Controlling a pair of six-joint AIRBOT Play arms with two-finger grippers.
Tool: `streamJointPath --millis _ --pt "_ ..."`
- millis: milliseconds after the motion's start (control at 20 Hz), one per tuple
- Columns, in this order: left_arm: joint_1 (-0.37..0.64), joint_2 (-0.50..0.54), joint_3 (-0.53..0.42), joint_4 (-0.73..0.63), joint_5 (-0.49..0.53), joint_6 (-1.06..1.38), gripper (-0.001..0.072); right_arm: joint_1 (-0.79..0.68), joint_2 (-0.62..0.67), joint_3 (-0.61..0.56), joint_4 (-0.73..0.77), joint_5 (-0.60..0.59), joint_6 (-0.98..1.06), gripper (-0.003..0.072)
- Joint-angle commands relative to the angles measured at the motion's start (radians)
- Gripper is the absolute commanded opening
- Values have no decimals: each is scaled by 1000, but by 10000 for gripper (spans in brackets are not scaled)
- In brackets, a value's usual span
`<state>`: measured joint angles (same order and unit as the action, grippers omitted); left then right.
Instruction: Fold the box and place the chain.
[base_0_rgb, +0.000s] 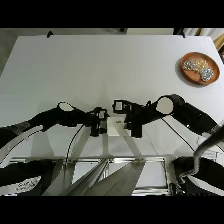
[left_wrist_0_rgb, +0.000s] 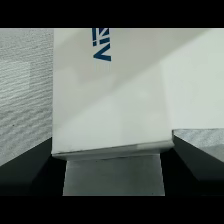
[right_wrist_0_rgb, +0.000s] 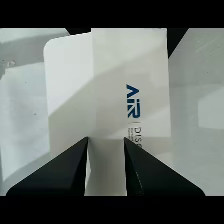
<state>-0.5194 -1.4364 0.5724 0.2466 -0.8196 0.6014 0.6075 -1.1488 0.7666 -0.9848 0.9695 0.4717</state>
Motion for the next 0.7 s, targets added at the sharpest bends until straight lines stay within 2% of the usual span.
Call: streamJointPath --millis 0,300,650 --pt "0 0 0 0 0 1 212 1 1 0 -7 -20 2 225" --pt "0 0 0 0 0 1 212 1 1 0 -7 41 -2 309" --pt "0 0 0 0 0 1 212 1 1 0 -6 29 -1 308"
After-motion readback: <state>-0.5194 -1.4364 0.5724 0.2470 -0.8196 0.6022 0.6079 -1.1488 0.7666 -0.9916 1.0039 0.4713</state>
